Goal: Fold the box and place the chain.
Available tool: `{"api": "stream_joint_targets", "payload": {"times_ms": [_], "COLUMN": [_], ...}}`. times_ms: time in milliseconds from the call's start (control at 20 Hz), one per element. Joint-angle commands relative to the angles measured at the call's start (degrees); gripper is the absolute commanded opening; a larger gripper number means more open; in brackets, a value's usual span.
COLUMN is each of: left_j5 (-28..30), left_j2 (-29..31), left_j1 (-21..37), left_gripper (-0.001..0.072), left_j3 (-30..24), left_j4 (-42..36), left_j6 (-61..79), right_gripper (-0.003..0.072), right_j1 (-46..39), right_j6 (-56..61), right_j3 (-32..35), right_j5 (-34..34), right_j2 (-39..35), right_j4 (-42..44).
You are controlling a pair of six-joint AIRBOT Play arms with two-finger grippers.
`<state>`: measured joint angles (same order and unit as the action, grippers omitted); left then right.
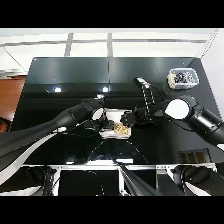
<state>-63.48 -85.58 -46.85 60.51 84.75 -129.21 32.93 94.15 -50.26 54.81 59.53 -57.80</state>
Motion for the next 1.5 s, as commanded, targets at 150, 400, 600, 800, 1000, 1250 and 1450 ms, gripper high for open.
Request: {"api": "stream_joint_targets", "payload": {"times_ms": [150, 400, 600, 800, 1000, 1250, 1450], "left_j5": [0.0, 0.8, 0.2, -0.2, -4.1, -13.9, -1.0], "left_j2": [0.0, 0.0, 0.1, 2.4, 11.3, 27.6, 35.8], "left_j1": [0.0, 0.1, -0.1, -0.4, -0.4, 1.4, 16.4], "left_gripper": [0.0024, 0.0025, 0.0056, 0.0379, 0.0379, 0.0378, 0.0378], "left_j3": [0.0, 0.0, 1.0, 3.6, 3.8, -4.4, -22.1], "left_j4": [0.0, 0.0, -0.2, 1.7, 12.4, 34.0, 12.8], "left_j6": [0.0, -0.2, -8.3, -8.6, -4.6, -2.5, 0.0], "right_gripper": [0.0305, 0.0305, 0.0306, 0.0306, 0.0305, 0.0305, 0.0305], "right_j1": [-9.8, -10.5, -9.8, -9.8, -9.8, -9.8, -9.8], "right_j6": [-0.3, -0.3, -0.3, -0.3, -0.3, -0.3, -0.3], "right_j3": [0.1, 0.1, 0.1, 0.1, 0.1, 0.1, 0.1], "right_j5": [5.0, 5.6, 5.6, 5.6, 5.6, 5.3, 3.7], "right_j2": [-5.2, -5.8, -5.8, -5.8, -5.8, -5.8, -5.8], "right_j4": [-7.0, -8.4, -8.8, -9.0, -9.0, -9.0, -8.9]}}
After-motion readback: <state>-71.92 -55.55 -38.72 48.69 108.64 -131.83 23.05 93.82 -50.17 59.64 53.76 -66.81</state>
